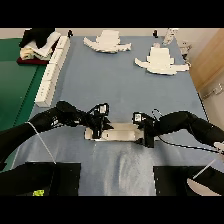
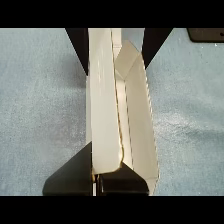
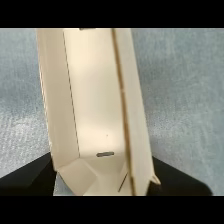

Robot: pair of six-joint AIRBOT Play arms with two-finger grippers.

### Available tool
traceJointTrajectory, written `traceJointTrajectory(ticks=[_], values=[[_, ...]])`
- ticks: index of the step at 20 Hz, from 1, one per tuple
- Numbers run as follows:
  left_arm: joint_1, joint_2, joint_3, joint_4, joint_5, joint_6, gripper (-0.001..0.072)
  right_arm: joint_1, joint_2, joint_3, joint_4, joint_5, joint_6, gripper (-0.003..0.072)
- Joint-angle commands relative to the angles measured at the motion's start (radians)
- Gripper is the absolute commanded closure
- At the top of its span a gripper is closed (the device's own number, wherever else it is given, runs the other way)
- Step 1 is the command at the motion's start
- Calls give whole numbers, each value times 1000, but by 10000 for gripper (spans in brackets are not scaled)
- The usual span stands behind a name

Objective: Fold the box.

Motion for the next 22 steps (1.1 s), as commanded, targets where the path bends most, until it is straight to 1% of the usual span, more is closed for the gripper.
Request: traceJointTrajectory(ticks=[1,3,5,11,16,22], values=[[-1,0,0,0,0,0,698,3,-7,-1,-13,-5,-7,-34],[-1,0,0,0,0,0,698,15,-7,-1,-35,1,-7,-33],[-1,0,0,0,0,0,698,29,-8,-1,-48,4,-7,24],[-1,0,0,0,0,0,698,38,-8,-1,-61,18,-7,23],[-1,0,0,0,0,0,698,53,-27,-7,-61,59,-7,23],[-1,0,0,0,0,0,697,53,-40,-9,-69,61,-7,25]])
